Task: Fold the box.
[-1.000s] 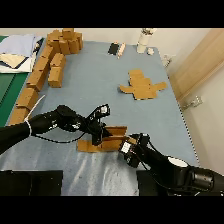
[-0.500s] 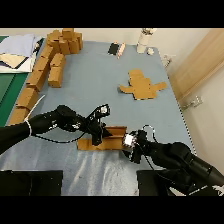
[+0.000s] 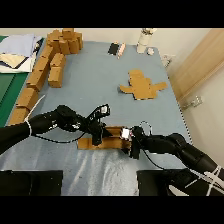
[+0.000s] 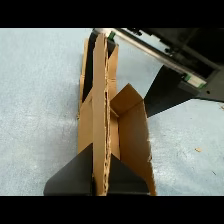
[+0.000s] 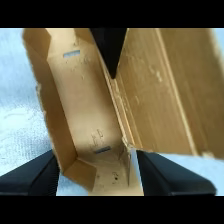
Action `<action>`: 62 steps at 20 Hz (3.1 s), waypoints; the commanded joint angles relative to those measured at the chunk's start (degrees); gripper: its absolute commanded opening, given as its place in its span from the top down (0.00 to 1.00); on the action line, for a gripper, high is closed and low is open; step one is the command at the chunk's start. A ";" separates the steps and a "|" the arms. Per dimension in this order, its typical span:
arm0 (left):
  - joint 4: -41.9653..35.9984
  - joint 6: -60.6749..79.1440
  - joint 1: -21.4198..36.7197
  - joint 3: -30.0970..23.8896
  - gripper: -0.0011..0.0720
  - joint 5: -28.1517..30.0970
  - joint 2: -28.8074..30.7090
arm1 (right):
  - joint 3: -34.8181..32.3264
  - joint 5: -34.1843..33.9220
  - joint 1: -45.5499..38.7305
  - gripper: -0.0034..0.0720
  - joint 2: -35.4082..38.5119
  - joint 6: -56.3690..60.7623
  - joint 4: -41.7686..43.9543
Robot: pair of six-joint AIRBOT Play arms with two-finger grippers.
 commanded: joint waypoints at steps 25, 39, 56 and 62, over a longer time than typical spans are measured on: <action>0.02 0.02 0.00 0.00 0.97 0.04 -0.02 | 1.29 -2.47 2.12 0.18 -6.82 -1.25 1.84; 0.02 0.02 0.00 0.00 0.97 0.04 -0.02 | 1.29 -2.49 2.03 0.21 -6.86 -1.25 0.96; 0.02 0.02 0.00 0.00 0.97 0.04 -0.02 | 1.29 -2.84 2.10 0.29 -6.95 -1.22 1.44; -0.04 0.02 -0.02 0.04 0.97 0.04 -0.02 | 1.29 -2.97 2.10 0.29 -6.95 -1.22 1.46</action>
